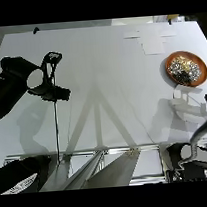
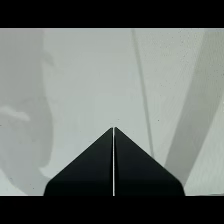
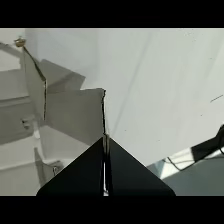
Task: Fold the box and place the chain.
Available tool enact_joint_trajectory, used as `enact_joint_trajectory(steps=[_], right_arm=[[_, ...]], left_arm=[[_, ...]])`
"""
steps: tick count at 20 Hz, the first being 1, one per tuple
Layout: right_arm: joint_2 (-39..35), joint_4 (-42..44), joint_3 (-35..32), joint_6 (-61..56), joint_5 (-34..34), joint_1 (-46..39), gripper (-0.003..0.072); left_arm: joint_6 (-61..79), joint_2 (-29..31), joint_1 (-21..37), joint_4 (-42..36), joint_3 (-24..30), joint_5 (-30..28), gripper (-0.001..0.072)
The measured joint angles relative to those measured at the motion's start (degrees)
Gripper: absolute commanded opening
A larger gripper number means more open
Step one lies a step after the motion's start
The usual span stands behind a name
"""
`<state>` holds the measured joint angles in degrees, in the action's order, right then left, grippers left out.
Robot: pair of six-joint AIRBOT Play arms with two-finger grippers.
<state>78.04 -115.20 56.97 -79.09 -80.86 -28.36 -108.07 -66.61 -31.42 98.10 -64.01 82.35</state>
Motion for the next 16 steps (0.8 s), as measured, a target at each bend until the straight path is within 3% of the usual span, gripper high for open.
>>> enact_joint_trajectory(steps=[4,8,12,16], right_arm=[[-11.78,15.15,-3.21,1.03,1.14,7.52,0.0015],[-26.82,28.48,-14.82,0.31,7.89,17.38,0.0015],[-40.61,34.73,-27.43,-5.86,15.41,27.43,0.0015],[-49.94,36.85,-33.57,-12.39,19.45,35.34,0.0016]], left_arm=[[0.00,0.00,0.00,0.02,0.00,-0.02,0.0010],[0.00,0.00,-0.02,0.02,0.00,0.00,0.0010],[0.00,0.00,0.00,0.00,0.00,0.00,0.0010],[0.00,0.00,0.00,-0.11,0.00,-1.57,0.0010]])
